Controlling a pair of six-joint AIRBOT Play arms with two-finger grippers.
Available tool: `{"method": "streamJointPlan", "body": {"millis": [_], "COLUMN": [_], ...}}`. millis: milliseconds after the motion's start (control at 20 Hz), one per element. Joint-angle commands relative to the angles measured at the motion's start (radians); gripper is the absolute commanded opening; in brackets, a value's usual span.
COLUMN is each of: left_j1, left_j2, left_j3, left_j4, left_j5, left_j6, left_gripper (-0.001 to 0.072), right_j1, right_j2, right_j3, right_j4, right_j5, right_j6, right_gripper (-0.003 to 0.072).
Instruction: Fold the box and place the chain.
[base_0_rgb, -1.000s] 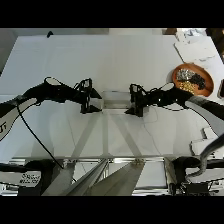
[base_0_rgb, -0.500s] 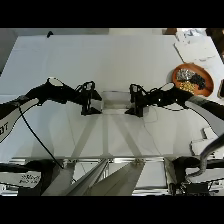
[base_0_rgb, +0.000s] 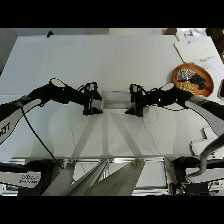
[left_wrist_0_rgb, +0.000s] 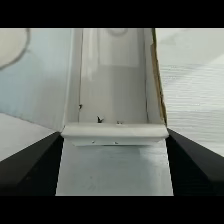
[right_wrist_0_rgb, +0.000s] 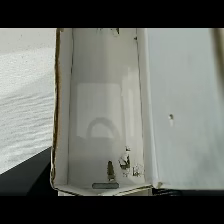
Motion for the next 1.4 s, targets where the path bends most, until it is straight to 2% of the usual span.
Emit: {"method": "streamJointPlan", "body": {"millis": [0,350,450,650,1000,1050,1150,1200,1250,1350], "left_j1": [-0.003,-0.059,-0.078,-0.108,-0.107,-0.107,-0.107,-0.107,-0.107,-0.107], "left_j2": [-0.023,-0.056,-0.074,-0.104,-0.104,-0.104,-0.105,-0.105,-0.105,-0.105], "left_j3": [0.012,0.106,0.109,0.110,0.110,0.110,0.110,0.110,0.110,0.110], "left_j4": [0.008,0.008,0.020,0.190,0.186,0.186,0.186,0.186,0.186,0.185], "left_j5": [0.005,0.002,-0.017,-0.045,-0.043,-0.043,-0.045,-0.045,-0.045,-0.045], "left_j6": [-0.064,-0.063,-0.063,-0.075,-0.079,-0.079,-0.094,-0.094,-0.094,-0.094], "left_gripper": [0.0701,0.0701,0.0701,0.0700,0.0696,0.0643,0.0253,0.0128,0.0089,0.0093], "right_j1": [0.000,0.000,0.000,0.000,0.000,0.000,0.000,0.000,0.000,0.000], "right_j2": [0.000,0.000,0.000,0.000,0.000,0.000,0.000,0.000,0.000,0.000], "right_j3": [0.001,0.001,0.001,0.001,0.001,0.001,0.001,0.001,0.001,0.001], "right_j4": [0.000,0.000,0.000,0.000,0.000,0.000,0.000,0.000,0.000,0.000], "right_j5": [0.001,0.001,0.001,0.001,0.001,0.001,0.001,0.001,0.001,0.001], "right_j6": [0.000,0.000,0.000,0.000,0.000,0.000,0.000,0.000,0.000,0.000], "right_gripper": [0.0493,0.0493,0.0493,0.0493,0.0493,0.0493,0.0493,0.0493,0.0493,0.0493]}}
